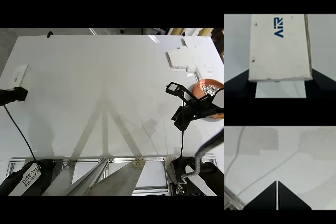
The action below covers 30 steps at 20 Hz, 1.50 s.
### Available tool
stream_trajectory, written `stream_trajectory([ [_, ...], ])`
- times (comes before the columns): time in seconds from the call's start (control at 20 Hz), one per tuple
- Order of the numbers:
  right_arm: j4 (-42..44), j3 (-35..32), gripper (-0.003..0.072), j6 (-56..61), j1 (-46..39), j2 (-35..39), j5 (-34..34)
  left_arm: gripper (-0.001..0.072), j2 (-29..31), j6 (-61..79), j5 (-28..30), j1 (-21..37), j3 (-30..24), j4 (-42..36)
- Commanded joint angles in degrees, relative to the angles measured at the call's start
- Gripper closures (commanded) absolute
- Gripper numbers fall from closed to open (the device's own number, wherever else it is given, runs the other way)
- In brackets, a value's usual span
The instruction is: Fold the box and place the chain.
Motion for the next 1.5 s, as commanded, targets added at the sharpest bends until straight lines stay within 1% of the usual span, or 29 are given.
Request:
stream_trajectory([
  [0.0,0.00,0.02,0.0668,0.00,-0.04,0.00,0.00,0.0391,-3.65,-11.02,-4.92,6.71,0.00,6.62],
  [0.05,0.00,0.02,0.0668,0.00,-0.04,0.00,0.00,0.0356,-4.98,-13.14,-6.67,7.23,0.00,8.13],
  [0.1,0.00,0.02,0.0668,0.00,-0.04,0.00,0.00,0.0356,-6.43,-15.26,-8.46,7.65,0.00,9.84],
  [0.2,0.00,0.02,0.0668,0.00,-0.04,0.00,0.02,0.0294,-8.55,-17.51,-10.69,7.72,0.00,13.14],
  [0.25,0.00,0.02,0.0668,0.00,-0.04,0.00,0.00,0.0294,-8.92,-18.51,-11.10,7.65,0.00,14.27],
  [0.3,0.00,0.02,0.0668,0.00,-0.04,0.00,0.00,0.0278,-8.83,-19.02,-11.32,7.61,0.00,14.51],
  [0.35,0.00,0.02,0.0668,0.00,-0.04,0.00,0.00,0.0159,-8.57,-18.99,-11.76,7.56,0.00,14.56],
  [0.4,0.00,0.02,0.0668,0.00,-0.04,0.00,0.00,0.0000,-8.11,-19.06,-11.76,7.58,0.00,14.56],
  [0.45,0.00,0.02,0.0668,0.00,-0.04,0.00,0.00,0.0014,-7.34,-19.37,-11.91,7.52,0.00,14.56],
  [0.6,0.00,0.02,0.0668,0.00,-0.04,0.00,0.00,0.0015,-3.78,-19.37,-11.80,5.99,0.00,14.60],
  [0.95,0.00,0.02,0.0668,0.00,-0.04,0.00,0.00,0.0017,9.29,-19.41,-12.09,-1.70,0.00,14.51],
  [1.1,0.00,0.02,0.0668,0.00,-0.04,0.00,0.00,0.0018,13.84,-20.76,-13.66,-4.59,0.00,14.51],
  [1.25,0.00,0.02,0.0668,0.00,-0.04,0.00,0.00,0.0018,15.93,-20.92,-15.93,-5.75,0.00,14.32],
  [1.45,0.00,0.02,0.0668,0.00,-0.04,0.00,0.00,0.0018,15.91,-21.92,-16.06,-5.70,0.00,14.32],
])
